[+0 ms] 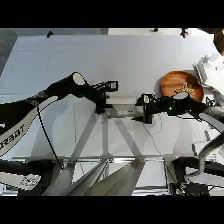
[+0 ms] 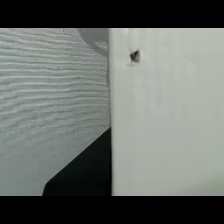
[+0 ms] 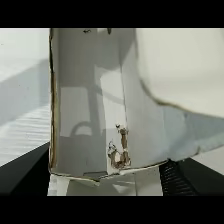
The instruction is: Fold the box and place the chain.
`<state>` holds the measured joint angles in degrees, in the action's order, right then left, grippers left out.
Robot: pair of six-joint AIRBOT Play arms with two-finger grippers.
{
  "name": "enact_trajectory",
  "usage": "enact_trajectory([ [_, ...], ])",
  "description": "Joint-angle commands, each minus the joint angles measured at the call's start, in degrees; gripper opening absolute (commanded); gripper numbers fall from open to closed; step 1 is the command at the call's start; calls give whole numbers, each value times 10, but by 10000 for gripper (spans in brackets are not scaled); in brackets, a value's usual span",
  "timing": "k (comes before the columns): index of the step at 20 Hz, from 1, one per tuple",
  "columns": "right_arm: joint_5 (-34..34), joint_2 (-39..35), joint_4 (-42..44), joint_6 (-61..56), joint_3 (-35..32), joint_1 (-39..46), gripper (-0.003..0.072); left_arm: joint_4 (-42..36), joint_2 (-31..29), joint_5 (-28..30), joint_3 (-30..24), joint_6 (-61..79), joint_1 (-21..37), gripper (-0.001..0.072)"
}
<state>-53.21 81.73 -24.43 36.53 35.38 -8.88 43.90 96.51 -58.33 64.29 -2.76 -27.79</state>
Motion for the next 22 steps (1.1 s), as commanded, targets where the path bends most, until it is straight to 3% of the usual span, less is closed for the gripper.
enact_trajectory([
  [1, 7, 9, -7, 15, 1, -7, 697, -2, 0, 2, 0, -1, 0, 5],
  [22, -2, 25, -6, 31, 1, -18, 686, -2, 0, 2, 0, -1, -1, 5],
])
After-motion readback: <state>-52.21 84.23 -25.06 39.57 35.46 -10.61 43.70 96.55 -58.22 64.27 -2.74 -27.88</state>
